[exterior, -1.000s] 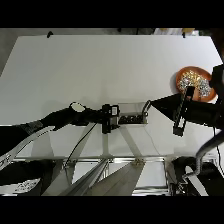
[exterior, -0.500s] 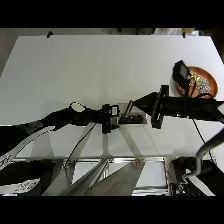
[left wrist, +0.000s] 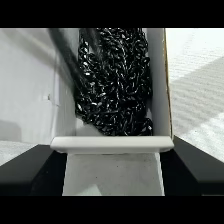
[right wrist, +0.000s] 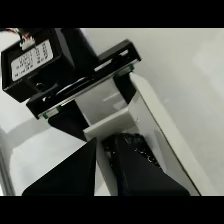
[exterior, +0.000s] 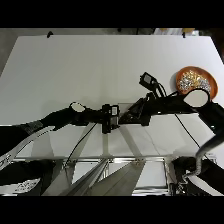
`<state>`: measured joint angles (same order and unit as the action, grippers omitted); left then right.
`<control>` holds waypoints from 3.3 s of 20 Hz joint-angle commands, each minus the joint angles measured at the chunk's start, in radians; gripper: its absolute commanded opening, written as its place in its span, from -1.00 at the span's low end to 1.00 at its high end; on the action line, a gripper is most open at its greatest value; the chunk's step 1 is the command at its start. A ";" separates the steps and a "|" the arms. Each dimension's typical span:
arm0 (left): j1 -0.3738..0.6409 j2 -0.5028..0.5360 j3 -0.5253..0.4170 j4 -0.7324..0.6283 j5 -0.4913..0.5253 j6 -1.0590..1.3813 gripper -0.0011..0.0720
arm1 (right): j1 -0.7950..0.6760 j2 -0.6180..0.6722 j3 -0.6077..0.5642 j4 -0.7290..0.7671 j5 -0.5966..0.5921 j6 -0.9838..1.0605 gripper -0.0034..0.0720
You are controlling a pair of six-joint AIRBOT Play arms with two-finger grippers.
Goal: Fold the box and place the chain.
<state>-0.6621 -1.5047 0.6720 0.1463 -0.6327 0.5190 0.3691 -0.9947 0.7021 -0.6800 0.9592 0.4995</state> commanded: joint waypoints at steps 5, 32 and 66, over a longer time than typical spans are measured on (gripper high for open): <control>0.000 0.000 0.000 0.000 0.000 0.000 -0.12 | 0.027 -0.121 0.296 -0.377 0.261 0.058 -0.72; 0.000 0.000 0.000 0.000 0.000 0.000 -0.12 | 0.043 -0.122 0.079 -0.308 0.181 -0.377 -0.24; 0.000 0.000 0.000 0.000 0.000 0.000 -0.12 | 0.050 -0.060 0.016 -0.259 0.103 -0.318 -0.38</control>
<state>-0.6621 -1.5047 0.6720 0.1467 -0.6327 0.5205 0.4175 -1.0744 0.7227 -1.0176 1.0615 0.1867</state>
